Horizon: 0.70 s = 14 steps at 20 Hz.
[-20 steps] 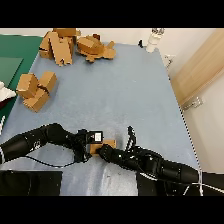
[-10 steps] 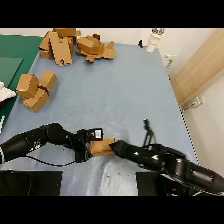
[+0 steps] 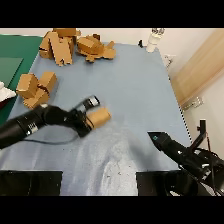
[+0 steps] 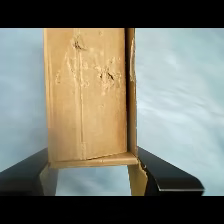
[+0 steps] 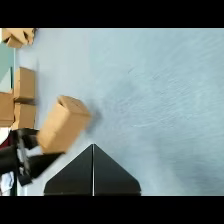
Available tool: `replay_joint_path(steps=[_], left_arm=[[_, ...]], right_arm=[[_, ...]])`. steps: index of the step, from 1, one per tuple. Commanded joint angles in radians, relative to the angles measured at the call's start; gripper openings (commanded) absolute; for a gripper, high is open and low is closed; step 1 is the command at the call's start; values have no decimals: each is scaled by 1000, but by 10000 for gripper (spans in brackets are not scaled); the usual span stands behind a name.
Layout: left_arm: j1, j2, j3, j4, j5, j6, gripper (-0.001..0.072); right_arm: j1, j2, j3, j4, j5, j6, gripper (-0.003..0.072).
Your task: Fold the box.
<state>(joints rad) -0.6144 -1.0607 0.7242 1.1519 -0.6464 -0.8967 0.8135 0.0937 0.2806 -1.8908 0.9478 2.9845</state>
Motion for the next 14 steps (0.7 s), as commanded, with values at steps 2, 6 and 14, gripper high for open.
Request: replay_joint_path(steps=[2,6,14], left_arm=[[250,-26,148,259,-1,-295,511],[499,-139,298,258,-53,-312,510],[691,-262,391,262,-95,-325,509]], right_arm=[[-27,43,4,-35,92,-54,0],[-28,20,4,-40,90,-71,0],[-28,18,4,-85,92,-71,1]])
